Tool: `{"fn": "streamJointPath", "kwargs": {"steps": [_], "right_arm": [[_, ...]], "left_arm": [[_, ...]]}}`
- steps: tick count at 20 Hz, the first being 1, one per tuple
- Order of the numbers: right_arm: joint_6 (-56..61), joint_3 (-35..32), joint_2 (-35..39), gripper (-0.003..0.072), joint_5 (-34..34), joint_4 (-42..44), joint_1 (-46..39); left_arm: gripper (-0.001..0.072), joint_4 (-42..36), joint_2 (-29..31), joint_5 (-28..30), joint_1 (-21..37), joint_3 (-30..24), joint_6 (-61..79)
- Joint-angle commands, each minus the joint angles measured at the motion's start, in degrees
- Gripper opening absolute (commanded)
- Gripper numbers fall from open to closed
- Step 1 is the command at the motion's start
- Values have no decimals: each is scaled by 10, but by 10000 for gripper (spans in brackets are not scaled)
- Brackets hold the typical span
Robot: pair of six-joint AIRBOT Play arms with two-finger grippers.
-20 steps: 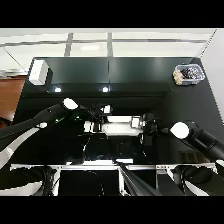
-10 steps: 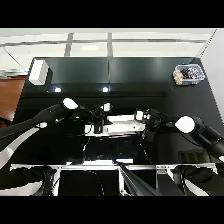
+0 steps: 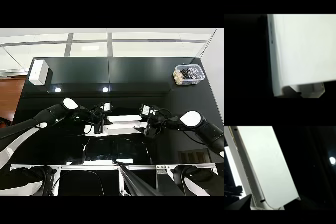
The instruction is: Fold the box and place the chain.
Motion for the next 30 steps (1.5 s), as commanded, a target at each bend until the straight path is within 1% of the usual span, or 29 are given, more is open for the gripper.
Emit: {"fn": "streamJointPath", "kwargs": {"steps": [1,2,7,11,17,25,30], "right_arm": [[-127,-12,-21,661,15,103,-5],[-163,-19,-23,661,12,120,-5],[-235,-51,-55,661,13,148,-10],[-280,-52,-91,661,8,163,-10],[-268,-43,-107,661,9,150,-13],[-197,-23,-127,661,-5,89,1],[-168,-17,-133,661,-16,78,1]], "left_arm": [[27,0,0,0,0,1,0],[28,0,0,0,0,1,0],[27,0,0,0,0,1,0],[27,0,0,0,0,1,0],[27,0,0,1,0,1,0],[28,0,0,1,0,1,0],[27,0,0,1,0,1,0]]}}
